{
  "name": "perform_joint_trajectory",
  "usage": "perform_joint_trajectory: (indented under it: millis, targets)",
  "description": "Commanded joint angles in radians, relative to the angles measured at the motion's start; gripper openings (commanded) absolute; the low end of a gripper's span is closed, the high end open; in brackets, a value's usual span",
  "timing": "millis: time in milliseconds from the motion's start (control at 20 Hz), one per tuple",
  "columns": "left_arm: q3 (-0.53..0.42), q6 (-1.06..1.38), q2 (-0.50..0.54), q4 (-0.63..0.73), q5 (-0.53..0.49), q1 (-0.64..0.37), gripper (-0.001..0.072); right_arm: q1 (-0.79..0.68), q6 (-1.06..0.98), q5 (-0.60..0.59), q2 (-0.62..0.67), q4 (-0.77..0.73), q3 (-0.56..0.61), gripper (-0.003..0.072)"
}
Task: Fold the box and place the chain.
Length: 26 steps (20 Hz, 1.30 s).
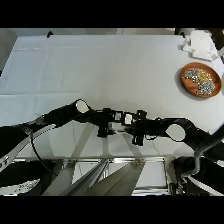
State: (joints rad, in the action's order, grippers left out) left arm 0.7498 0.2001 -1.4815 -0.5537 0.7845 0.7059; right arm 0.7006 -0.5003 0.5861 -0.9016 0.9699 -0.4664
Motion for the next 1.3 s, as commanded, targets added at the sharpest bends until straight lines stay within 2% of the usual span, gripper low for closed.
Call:
perform_joint_trajectory:
  millis: [0, 200, 300, 700, 850, 900, 1050, 1150, 1250]
  targets:
    - [0.0, -0.002, 0.0, -0.001, -0.01, -0.001, 0.0335, 0.02, -0.001, 0.015, 0.0, -0.002, 0.007, 0.0159]
    - [0.0, -0.002, 0.0, -0.001, -0.01, -0.001, 0.0335, 0.02, -0.001, 0.01, 0.0, -0.009, 0.006, 0.021]
    - [0.0, -0.002, 0.0, -0.001, -0.01, -0.001, 0.0335, 0.02, -0.001, 0.001, 0.005, -0.009, 0.006, 0.0316]
    - [0.0, -0.002, 0.0, -0.001, -0.01, -0.001, 0.0335, 0.02, -0.026, -0.024, 0.066, -0.01, 0.006, 0.0349]
    - [0.0, -0.002, 0.0, -0.001, -0.01, -0.001, 0.0335, 0.02, -0.028, 0.029, 0.067, -0.01, 0.006, 0.0341]
    - [0.0, -0.002, 0.0, -0.001, -0.01, -0.001, 0.0335, 0.02, -0.038, 0.043, 0.069, -0.014, 0.006, 0.0324]
    - [0.0, -0.002, 0.0, -0.001, -0.01, -0.001, 0.0335, 0.015, -0.09, 0.048, 0.08, -0.045, 0.007, 0.0008]
    - [0.0, -0.002, 0.0, -0.001, -0.01, -0.001, 0.0335, -0.004, -0.098, 0.028, 0.08, -0.097, 0.018, 0.001]
    - [0.0, -0.002, 0.0, -0.001, -0.01, -0.001, 0.0335, -0.009, -0.093, -0.043, 0.08, -0.145, 0.047, 0.001]
